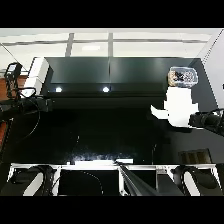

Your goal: Fold the box and place the chain.

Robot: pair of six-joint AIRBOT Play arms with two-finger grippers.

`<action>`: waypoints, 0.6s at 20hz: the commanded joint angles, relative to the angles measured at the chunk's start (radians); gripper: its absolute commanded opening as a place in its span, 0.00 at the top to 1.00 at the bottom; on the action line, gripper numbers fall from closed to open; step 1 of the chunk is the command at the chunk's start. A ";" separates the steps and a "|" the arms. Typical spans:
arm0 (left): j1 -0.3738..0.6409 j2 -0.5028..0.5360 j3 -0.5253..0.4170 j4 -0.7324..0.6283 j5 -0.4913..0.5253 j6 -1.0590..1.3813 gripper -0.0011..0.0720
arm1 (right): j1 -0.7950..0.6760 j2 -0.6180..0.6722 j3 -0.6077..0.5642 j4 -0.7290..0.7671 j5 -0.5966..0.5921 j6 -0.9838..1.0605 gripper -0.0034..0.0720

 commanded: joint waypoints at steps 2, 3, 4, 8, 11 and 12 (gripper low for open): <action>0.000 0.000 0.000 -0.001 0.016 0.000 0.95 | 0.000 0.001 0.000 0.000 0.000 0.000 0.91; 0.000 -0.001 0.000 -0.001 0.092 0.000 0.95 | 0.000 0.001 0.000 0.000 0.000 0.000 0.91; 0.000 -0.002 0.000 -0.011 0.150 -0.013 0.95 | 0.000 0.001 0.000 0.000 0.000 0.000 0.91; -0.001 -0.014 0.000 -0.142 0.184 -0.031 0.95 | 0.000 0.001 0.000 0.078 -0.051 0.005 0.91; 0.000 -0.019 0.000 -0.153 0.191 -0.030 0.95 | 0.000 0.001 0.000 0.153 -0.245 0.005 0.90; 0.000 -0.023 0.000 -0.154 0.206 -0.030 0.95 | 0.000 0.000 0.000 0.154 -0.314 0.005 0.67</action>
